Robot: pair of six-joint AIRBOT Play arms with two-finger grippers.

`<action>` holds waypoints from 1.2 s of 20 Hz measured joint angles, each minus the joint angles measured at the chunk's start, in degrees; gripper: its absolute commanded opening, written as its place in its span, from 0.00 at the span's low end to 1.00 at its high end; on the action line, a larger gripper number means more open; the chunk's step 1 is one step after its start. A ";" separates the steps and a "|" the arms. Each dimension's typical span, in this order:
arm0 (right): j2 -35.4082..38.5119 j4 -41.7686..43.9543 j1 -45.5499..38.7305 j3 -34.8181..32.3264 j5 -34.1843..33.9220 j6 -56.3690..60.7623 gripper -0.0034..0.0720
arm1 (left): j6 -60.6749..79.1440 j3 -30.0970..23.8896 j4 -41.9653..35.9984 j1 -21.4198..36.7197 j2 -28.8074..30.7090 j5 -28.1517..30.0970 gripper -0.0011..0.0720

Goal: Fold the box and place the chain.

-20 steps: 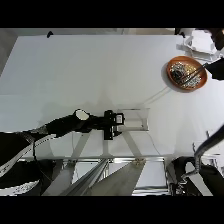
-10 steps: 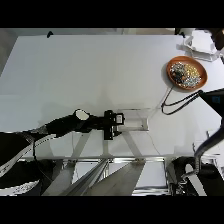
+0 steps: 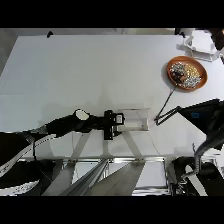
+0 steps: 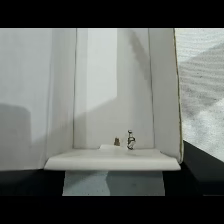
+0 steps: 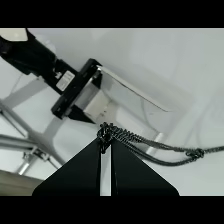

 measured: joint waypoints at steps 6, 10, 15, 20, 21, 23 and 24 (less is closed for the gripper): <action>0.39 7.04 0.81 -1.38 -4.63 -1.09 0.07 | -0.02 0.00 0.02 0.00 0.00 0.00 0.39; 0.44 12.17 0.90 -1.55 -6.25 -1.84 0.07 | 0.00 0.00 0.02 0.00 0.00 0.00 0.39; 0.46 17.35 0.92 -1.60 -6.27 -3.04 0.07 | 0.00 0.00 0.02 0.00 0.00 0.00 0.39; 0.44 14.75 0.94 -4.26 -5.11 -3.93 0.06 | -0.02 0.00 0.00 0.00 0.00 0.00 0.39; 0.33 14.43 0.94 -5.92 -5.86 -4.61 0.06 | 0.00 0.00 0.02 0.00 0.00 0.00 0.39; -0.26 13.99 0.92 -9.88 -7.54 -6.05 0.06 | -0.02 0.02 0.02 0.00 0.00 0.00 0.39; -0.72 13.99 0.92 -11.89 -8.41 -6.82 0.06 | 0.00 0.00 0.02 0.00 0.00 0.00 0.39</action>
